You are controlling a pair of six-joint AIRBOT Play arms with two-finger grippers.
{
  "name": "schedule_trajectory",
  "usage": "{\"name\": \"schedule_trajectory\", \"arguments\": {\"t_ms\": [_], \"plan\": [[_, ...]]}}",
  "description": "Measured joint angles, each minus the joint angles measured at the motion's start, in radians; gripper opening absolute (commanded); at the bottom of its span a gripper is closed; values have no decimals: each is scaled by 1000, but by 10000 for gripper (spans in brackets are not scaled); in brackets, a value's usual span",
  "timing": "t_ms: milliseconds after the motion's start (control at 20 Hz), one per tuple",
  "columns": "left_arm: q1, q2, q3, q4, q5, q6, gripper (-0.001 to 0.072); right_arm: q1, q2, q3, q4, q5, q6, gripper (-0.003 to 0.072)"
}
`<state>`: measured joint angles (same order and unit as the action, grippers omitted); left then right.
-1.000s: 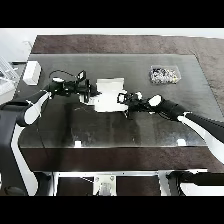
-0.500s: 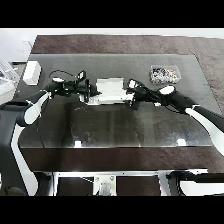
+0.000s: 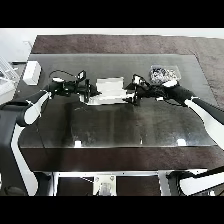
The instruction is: Fold the box and place the chain.
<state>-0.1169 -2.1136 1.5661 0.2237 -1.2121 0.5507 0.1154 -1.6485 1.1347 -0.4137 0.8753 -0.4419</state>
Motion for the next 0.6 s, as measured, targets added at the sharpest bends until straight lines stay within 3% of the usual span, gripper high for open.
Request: {"name": "schedule_trajectory", "arguments": {"t_ms": [600], "plan": [[0,0,0,0,-1,0,21,-47,-150,169,-31,193,-14,687]]}}
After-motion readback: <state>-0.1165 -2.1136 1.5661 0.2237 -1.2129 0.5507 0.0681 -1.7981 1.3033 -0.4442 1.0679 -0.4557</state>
